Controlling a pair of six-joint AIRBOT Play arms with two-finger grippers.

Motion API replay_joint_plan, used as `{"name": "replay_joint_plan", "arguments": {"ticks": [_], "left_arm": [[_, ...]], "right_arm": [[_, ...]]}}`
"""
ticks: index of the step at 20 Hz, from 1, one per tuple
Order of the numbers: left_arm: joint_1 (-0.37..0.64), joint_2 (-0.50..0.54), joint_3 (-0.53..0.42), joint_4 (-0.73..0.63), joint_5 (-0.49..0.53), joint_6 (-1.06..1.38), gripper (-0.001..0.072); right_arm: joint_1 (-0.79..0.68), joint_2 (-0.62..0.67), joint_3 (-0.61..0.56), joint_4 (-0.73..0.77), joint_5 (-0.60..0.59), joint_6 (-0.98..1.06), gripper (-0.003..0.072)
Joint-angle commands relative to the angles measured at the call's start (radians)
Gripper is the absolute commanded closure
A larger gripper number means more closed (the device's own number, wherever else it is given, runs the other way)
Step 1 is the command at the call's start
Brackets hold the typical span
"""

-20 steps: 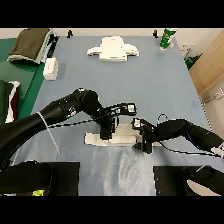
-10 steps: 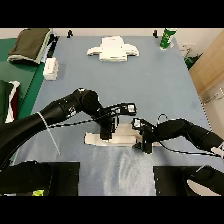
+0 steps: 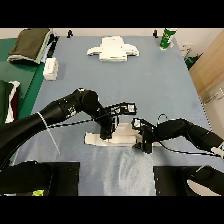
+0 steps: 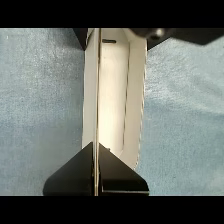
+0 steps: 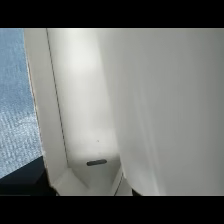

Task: Fold the box.

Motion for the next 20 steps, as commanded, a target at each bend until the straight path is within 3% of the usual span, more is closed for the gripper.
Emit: {"name": "replay_joint_plan", "arguments": {"ticks": [1, 8, 9, 11, 15, 20], "left_arm": [[0.000, -0.001, 0.000, -0.003, 0.002, -0.005, 0.0693], [0.000, 0.000, 0.000, -0.003, 0.010, -0.091, 0.0691], [0.000, 0.000, 0.000, -0.003, 0.002, -0.116, 0.0664], [0.000, 0.000, 0.000, -0.003, -0.010, -0.127, 0.0114], [0.002, 0.013, 0.001, 0.035, -0.062, -0.241, 0.0109], [0.002, 0.116, 0.061, 0.344, -0.289, -0.520, 0.0108]], "right_arm": [[0.000, -0.001, -0.001, 0.000, 0.000, 0.000, 0.0094], [0.000, -0.001, -0.001, 0.000, 0.000, 0.000, 0.0094], [0.000, -0.001, -0.001, 0.000, 0.000, 0.000, 0.0094], [0.000, -0.001, -0.001, 0.000, 0.000, 0.000, 0.0094], [0.000, -0.001, -0.001, 0.000, 0.000, 0.000, 0.0094], [0.000, -0.001, -0.001, 0.000, 0.000, 0.000, 0.0094]]}}
